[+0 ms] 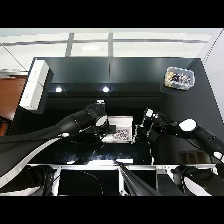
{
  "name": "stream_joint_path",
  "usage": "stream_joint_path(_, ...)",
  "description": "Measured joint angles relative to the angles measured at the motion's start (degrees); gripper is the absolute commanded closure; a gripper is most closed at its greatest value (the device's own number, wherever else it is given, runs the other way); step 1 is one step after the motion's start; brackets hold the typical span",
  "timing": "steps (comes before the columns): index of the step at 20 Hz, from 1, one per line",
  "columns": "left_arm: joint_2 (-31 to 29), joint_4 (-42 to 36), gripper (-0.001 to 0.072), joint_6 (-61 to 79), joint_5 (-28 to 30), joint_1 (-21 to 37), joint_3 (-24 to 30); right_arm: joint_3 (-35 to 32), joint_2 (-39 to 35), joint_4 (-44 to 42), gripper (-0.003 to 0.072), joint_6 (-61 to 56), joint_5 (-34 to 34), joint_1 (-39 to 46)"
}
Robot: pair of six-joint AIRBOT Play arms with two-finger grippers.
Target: Fold the box and place the chain.
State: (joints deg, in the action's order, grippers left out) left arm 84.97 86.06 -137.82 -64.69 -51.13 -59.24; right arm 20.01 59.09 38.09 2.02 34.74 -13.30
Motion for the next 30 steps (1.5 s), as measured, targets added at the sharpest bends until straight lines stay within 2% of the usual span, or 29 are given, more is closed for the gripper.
stream_joint_path(4, 0.0, 0.0, 0.0675, 0.0, 0.0, 0.0, 0.0, 0.0, 0.9, -1.1, 0.0046, 0.4, -1.0, 0.0)
stream_joint_path(5, 0.0, 0.0, 0.0675, 0.0, 0.0, 0.0, 0.0, 0.0, 1.0, -1.5, 0.0075, 0.5, -1.2, 0.0)
stream_joint_path(7, 0.0, 0.0, 0.0675, 0.0, 0.0, 0.0, 0.0, 0.0, 1.2, -2.2, 0.0489, 0.6, -1.5, 0.0)
stream_joint_path(9, 0.0, 0.0, 0.0675, 0.0, 0.0, 0.0, 0.0, 0.0, 1.3, -2.8, 0.0567, 0.7, -1.8, -0.2)
stream_joint_path(10, 0.0, 0.0, 0.0675, 0.0, 0.0, 0.0, 0.0, 0.0, 1.3, -3.0, 0.0568, 0.8, -2.1, -0.4)
stream_joint_path(11, 0.0, 0.0, 0.0675, 0.0, 0.0, 0.0, 0.0, 0.0, 1.3, -3.1, 0.0646, 0.8, -2.3, -0.7)
stream_joint_path(17, 0.0, 0.0, 0.0675, 0.0, 0.0, 0.0, 0.0, 0.0, 0.2, -3.6, 0.0653, -2.3, -2.1, -2.2)
stream_joint_path(21, 0.0, 0.0, 0.0675, 0.0, 0.0, 0.0, 0.0, 0.2, -7.0, -3.5, 0.0654, -9.5, -0.1, -0.5)
stream_joint_path(27, 0.0, 0.0, 0.0675, 0.0, 0.0, 0.0, 0.0, 7.1, -23.5, -1.0, 0.0654, -23.1, 11.7, 6.3)
stream_joint_path(30, 0.0, 0.0, 0.0675, 0.0, 0.1, 0.0, 0.0, 11.2, -27.3, -5.1, 0.0653, -28.8, 19.5, 8.0)
